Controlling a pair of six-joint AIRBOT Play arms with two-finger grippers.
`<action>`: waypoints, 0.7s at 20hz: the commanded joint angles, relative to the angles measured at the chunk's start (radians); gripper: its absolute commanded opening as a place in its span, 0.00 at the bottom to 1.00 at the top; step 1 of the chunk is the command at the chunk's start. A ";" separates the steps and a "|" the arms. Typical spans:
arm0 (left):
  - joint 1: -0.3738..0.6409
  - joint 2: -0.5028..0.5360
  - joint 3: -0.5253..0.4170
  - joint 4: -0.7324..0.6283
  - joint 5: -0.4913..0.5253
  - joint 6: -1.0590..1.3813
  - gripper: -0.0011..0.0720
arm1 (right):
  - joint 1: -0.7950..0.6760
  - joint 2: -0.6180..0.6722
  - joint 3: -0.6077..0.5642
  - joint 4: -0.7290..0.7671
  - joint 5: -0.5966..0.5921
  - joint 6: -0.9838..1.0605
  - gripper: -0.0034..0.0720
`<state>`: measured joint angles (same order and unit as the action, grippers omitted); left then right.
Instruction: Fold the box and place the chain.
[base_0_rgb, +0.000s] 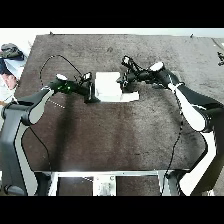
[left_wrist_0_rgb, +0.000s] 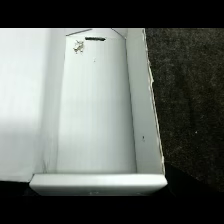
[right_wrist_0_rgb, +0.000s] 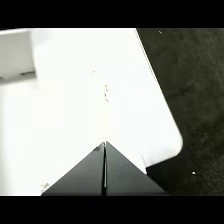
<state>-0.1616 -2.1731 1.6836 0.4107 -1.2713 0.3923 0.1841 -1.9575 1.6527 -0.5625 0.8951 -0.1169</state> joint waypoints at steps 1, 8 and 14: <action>0.000 0.000 0.000 0.000 0.000 0.001 0.49 | 0.000 -0.020 0.001 -0.002 -0.047 -0.024 0.06; 0.000 0.000 0.000 0.000 0.000 0.001 0.49 | 0.000 -0.025 0.001 -0.002 -0.042 -0.025 0.06; 0.000 0.000 0.000 0.000 0.000 0.001 0.49 | 0.000 -0.037 0.000 -0.040 -0.042 -0.025 0.06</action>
<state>-0.1616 -2.1731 1.6836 0.4107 -1.2713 0.3927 0.1841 -1.9884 1.6531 -0.5751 0.8536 -0.1421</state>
